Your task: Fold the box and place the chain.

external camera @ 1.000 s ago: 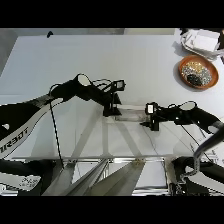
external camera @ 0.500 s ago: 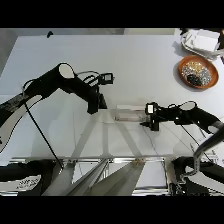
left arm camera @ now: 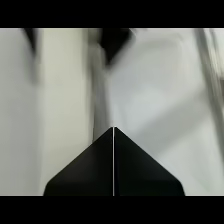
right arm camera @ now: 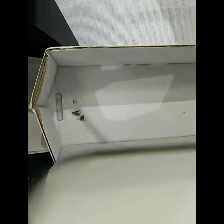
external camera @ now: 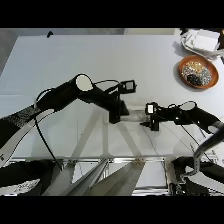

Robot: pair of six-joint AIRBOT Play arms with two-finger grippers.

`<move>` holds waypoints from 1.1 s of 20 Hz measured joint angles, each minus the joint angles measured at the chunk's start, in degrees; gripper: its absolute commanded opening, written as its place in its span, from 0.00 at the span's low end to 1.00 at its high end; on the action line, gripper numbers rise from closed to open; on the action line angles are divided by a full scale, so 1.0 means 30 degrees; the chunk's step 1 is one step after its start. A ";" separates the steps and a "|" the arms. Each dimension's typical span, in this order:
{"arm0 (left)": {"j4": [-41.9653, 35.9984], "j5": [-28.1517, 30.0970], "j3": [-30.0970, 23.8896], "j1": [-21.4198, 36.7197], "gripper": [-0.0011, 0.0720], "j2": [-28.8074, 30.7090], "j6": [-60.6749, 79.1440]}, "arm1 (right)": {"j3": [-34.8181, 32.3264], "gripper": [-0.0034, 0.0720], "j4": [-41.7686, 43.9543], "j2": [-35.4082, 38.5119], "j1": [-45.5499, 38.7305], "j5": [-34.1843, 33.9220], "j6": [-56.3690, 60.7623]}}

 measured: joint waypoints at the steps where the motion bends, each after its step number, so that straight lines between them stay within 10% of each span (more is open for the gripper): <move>1: -0.0546 0.1851 -0.0007 -0.0109 0.01 -0.0182 -0.0510 | 0.0000 0.59 0.0007 0.0000 0.0000 0.0000 0.0007; 8: -0.2142 0.7672 -0.0015 -0.0372 0.01 -0.2470 -0.3679 | 0.0000 0.59 0.0015 0.0000 0.0000 0.0000 0.0022; 22: -0.2222 0.7453 -0.0007 -0.0321 0.03 -0.3351 -0.4532 | -0.0007 0.59 0.0000 0.0000 0.0000 0.0000 -0.0007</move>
